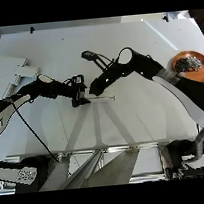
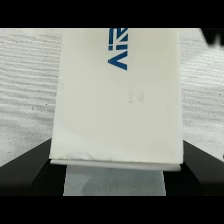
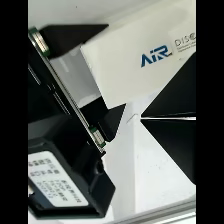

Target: Fold the box and place the chain.

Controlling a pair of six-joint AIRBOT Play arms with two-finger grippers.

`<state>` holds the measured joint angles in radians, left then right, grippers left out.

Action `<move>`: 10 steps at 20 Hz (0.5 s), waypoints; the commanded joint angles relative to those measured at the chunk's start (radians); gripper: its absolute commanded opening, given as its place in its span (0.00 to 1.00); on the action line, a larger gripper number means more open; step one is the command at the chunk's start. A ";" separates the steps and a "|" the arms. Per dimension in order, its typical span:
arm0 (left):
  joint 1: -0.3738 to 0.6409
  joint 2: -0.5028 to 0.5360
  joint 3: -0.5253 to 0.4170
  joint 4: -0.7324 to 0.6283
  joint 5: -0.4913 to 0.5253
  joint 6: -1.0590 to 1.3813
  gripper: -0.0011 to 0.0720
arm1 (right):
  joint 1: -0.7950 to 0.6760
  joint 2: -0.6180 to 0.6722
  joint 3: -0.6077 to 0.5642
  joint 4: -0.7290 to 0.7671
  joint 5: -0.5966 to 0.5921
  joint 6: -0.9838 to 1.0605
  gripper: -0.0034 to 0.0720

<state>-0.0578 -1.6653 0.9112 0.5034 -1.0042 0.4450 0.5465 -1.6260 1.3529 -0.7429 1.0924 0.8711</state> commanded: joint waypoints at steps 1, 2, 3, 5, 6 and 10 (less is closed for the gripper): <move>0.000 0.000 0.000 -0.001 0.002 -0.001 0.25 | -0.037 0.024 -0.010 0.015 0.014 -0.007 0.05; 0.000 0.000 0.000 -0.001 0.002 -0.001 0.25 | -0.046 0.024 -0.027 0.023 -0.003 -0.003 0.05; 0.000 0.000 0.000 -0.001 0.002 -0.001 0.25 | -0.050 0.023 -0.051 0.025 -0.032 0.017 0.05; 0.000 0.000 0.000 -0.001 0.002 -0.001 0.25 | -0.050 0.016 -0.107 0.034 -0.086 0.023 0.05; 0.000 0.000 0.000 -0.001 0.002 -0.001 0.25 | -0.049 0.009 -0.137 0.050 -0.105 0.023 0.05; 0.000 0.000 0.000 -0.001 0.002 -0.001 0.25 | -0.047 -0.021 -0.212 0.074 -0.137 0.023 0.05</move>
